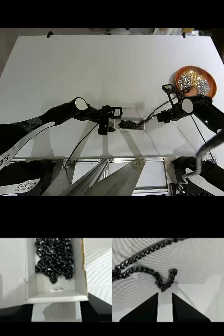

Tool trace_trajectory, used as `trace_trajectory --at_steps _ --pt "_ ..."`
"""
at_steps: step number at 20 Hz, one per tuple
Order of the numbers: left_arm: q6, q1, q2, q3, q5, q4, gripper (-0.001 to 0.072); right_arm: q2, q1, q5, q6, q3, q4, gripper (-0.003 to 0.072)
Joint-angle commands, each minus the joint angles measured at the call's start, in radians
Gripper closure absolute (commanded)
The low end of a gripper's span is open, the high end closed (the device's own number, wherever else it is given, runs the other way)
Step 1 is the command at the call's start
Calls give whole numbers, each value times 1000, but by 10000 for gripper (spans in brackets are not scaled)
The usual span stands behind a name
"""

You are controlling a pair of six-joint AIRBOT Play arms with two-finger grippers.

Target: Fold the box and place the chain.

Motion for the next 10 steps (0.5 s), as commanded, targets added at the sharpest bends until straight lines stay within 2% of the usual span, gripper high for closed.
trace_trajectory --at_steps 1,10 --pt "0 1 1 0 0 0 438 -11 0 -19 -7 -4 2 512" --pt "0 1 1 0 0 0 438 -12 0 -71 2 -6 5 533"
